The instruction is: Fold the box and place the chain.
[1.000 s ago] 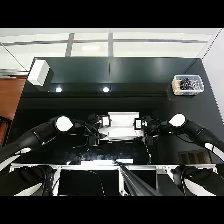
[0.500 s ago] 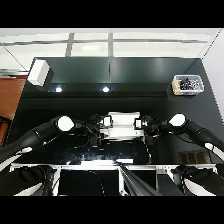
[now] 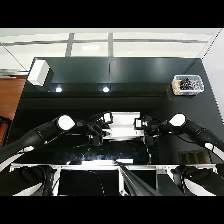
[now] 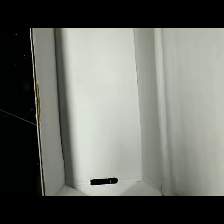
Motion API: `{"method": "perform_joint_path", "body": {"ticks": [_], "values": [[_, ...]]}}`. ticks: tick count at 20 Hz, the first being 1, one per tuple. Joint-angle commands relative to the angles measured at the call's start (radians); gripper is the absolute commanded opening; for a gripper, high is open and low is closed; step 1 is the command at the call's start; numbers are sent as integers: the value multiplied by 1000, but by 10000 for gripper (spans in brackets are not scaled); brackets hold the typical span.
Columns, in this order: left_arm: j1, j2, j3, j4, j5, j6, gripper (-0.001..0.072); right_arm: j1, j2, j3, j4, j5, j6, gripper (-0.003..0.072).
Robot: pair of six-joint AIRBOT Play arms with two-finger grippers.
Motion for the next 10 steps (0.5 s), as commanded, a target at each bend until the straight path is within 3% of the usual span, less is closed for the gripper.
{"method": "perform_joint_path", "body": {"ticks": [1, 3, 5, 7, 8, 9, 10], "values": [[0, -39, 1, -61, 7, 11, 267, 0, 0, 1, 0, 0, 0, 125], [0, -44, 2, -64, 7, 10, 256, 0, 0, 1, 0, 0, 0, 125], [0, -44, 2, -88, -2, 10, 159, 0, 0, 1, 0, 0, 0, 125], [-1, -44, 2, -91, -1, 10, 163, 0, 0, 1, 0, 0, 0, 124], [-1, -44, 2, -91, 2, 10, 220, 0, 0, 1, 0, 0, 0, 125], [-1, -44, 2, -91, 2, 10, 353, 0, 0, 1, 0, 0, 0, 124], [-1, -44, 2, -90, -1, 10, 355, 0, 0, 1, 0, 0, 0, 124]]}}
